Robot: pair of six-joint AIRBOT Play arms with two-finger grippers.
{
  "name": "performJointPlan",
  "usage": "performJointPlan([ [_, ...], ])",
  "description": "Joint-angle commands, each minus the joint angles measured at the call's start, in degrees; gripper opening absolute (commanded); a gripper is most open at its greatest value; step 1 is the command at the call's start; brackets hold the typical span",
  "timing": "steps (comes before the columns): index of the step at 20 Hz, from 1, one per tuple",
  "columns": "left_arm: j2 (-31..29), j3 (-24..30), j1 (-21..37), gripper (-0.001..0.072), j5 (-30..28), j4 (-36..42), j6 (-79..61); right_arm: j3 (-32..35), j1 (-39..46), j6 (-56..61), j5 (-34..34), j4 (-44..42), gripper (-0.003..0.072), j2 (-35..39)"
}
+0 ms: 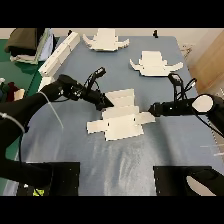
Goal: Fold the box.
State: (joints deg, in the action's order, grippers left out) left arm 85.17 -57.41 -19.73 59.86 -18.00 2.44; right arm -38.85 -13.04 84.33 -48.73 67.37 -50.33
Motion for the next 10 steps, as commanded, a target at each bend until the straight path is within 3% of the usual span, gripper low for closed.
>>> performJointPlan([
  [1, -8.79, 13.0, -1.53, 0.0009, -7.61, 11.13, -21.42, -3.8, 0.83, 10.71, 0.07, 8.94, 0.0309, 0.04],
  [5, -13.84, 20.13, -4.52, 0.001, -11.3, 12.48, -30.97, -4.5, 2.51, 18.62, 0.2, 12.92, 0.0291, -0.09],
  [7, -13.84, 20.55, -6.78, 0.001, -11.65, 11.69, -32.37, -4.5, 2.51, 20.46, 0.2, 14.69, 0.0149, -0.09],
  [10, -13.86, 20.52, -7.8, 0.0011, -12.85, 11.3, -32.85, -4.5, 2.51, 28.3, 0.15, 21.31, 0.0144, -0.09],
])
